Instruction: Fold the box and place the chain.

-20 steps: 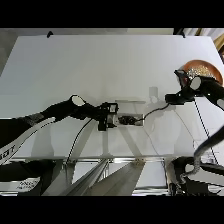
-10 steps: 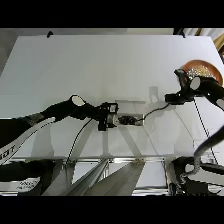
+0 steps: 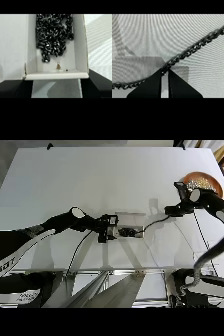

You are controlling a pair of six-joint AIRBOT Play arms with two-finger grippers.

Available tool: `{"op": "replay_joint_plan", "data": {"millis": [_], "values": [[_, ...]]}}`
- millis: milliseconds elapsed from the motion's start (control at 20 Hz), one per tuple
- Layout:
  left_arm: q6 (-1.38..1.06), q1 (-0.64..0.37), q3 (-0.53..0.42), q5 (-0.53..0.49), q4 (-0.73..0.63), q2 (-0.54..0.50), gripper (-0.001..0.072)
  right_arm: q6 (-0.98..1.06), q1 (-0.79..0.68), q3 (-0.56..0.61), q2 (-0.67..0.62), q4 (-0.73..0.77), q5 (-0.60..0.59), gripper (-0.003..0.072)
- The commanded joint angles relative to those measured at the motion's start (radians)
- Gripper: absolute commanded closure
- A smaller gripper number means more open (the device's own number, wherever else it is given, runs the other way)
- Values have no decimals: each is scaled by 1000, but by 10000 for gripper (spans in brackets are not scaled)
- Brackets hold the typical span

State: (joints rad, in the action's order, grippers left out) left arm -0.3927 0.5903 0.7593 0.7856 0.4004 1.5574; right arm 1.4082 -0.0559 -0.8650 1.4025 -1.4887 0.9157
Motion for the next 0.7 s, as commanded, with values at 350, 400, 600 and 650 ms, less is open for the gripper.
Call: {"op": "replay_joint_plan", "data": {"millis": [350, 400, 600, 650], "values": [[0, -1, 1, 0, 0, 0, 454, -109, 48, -1, -352, 61, 79, 674], [0, -1, 1, 0, 0, 0, 454, -111, 73, -1, -395, 61, 89, 674], [0, -1, 1, 0, 0, 0, 454, -111, 203, -1, -555, 61, 98, 674], [0, -1, 1, 0, 0, 0, 454, -108, 241, -1, -591, 61, 98, 674]]}}
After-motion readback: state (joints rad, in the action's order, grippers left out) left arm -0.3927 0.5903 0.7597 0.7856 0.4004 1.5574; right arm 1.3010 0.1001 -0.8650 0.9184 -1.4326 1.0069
